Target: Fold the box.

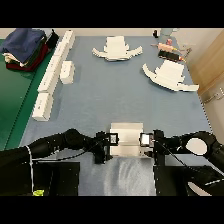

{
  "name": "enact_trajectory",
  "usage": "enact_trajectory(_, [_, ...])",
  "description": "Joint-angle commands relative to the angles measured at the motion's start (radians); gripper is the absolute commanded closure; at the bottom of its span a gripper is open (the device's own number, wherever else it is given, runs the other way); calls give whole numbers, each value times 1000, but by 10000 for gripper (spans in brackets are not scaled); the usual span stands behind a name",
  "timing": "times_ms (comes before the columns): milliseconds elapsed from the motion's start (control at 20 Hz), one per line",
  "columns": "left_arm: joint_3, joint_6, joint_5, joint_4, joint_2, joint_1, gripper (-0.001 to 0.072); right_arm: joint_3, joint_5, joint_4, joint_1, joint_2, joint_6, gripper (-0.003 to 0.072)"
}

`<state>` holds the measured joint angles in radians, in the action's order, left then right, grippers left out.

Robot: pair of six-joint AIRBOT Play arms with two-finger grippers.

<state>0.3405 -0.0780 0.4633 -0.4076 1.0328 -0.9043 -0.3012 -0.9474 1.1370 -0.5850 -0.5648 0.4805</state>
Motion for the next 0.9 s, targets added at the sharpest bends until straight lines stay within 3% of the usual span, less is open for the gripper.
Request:
enact_trajectory(0, [1, 0, 0, 0, 1, 0, 243, 8, 22, -55, -3, 1, -23, 428])
enact_trajectory(100, [1, 0, 0, 0, 1, 0, 243, 8, 26, -87, -3, -2, -45, 471])
enact_trajectory(400, [1, 0, 0, 0, 1, 0, 243, 8, 69, -157, -3, -52, -101, 456])
enact_trajectory(450, [1, 0, 0, 0, 1, 0, 243, 8, 71, -158, -3, -63, -105, 421])
enact_trajectory(550, [1, 0, 0, 0, 1, 0, 243, 8, 74, -156, -3, -87, -108, 124])
enact_trajectory(650, [1, 0, 0, 0, 1, 0, 243, 8, 74, -154, -3, -103, -107, 87])
enact_trajectory(700, [1, 0, 0, 0, 1, 0, 243, 8, 75, -154, -3, -105, -107, 24])
enact_trajectory(850, [1, 0, 0, 0, 1, 0, 243, 8, 74, -152, -3, -107, -107, 21])
